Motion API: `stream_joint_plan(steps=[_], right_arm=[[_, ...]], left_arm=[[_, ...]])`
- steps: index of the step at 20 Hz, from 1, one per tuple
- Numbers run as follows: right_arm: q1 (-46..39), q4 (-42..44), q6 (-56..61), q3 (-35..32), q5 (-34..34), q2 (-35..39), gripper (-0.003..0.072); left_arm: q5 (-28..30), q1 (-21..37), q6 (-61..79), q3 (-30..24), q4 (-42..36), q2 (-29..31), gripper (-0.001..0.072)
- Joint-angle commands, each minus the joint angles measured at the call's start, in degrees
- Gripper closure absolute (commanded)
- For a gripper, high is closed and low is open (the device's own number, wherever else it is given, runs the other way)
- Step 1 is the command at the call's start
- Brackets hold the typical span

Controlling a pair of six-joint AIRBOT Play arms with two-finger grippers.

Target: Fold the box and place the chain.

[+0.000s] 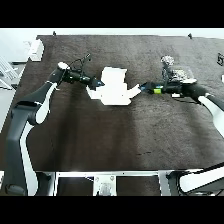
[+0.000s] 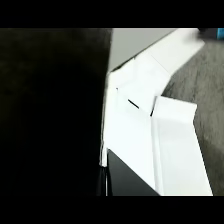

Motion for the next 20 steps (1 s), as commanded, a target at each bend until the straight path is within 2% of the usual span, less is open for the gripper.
stream_joint_plan(steps=[1, 5, 8, 12, 17, 20], right_arm=[[-5.0, 1.3, -0.3, 0.0, 2.3, 4.5, 0.0487], [-5.8, 1.8, -0.5, 0.0, 7.4, 6.2, 0.0487], [-4.7, 6.4, -2.2, -2.1, 8.0, 6.2, 0.0488], [-4.7, 11.4, -6.7, -6.1, 7.9, 6.2, 0.0492], [-4.7, 11.8, -10.2, -7.3, 7.8, 6.2, 0.0493], [-4.6, 11.8, -12.4, -7.9, 7.8, 6.2, 0.0494]], left_arm=[[-3.8, 0.0, 10.2, -0.1, -1.6, 0.0, 0.0694], [-9.9, 0.0, 22.9, -0.5, -5.4, 0.0, 0.0697], [-12.2, 0.0, 28.6, -1.6, -8.4, 0.2, 0.0697], [-8.6, 0.0, 36.6, -5.7, -11.6, 0.4, 0.0697], [-6.8, 0.0, 44.6, -8.6, -14.2, 0.7, 0.0697], [-4.9, 0.0, 49.9, -12.8, -15.2, 1.0, 0.0697]])
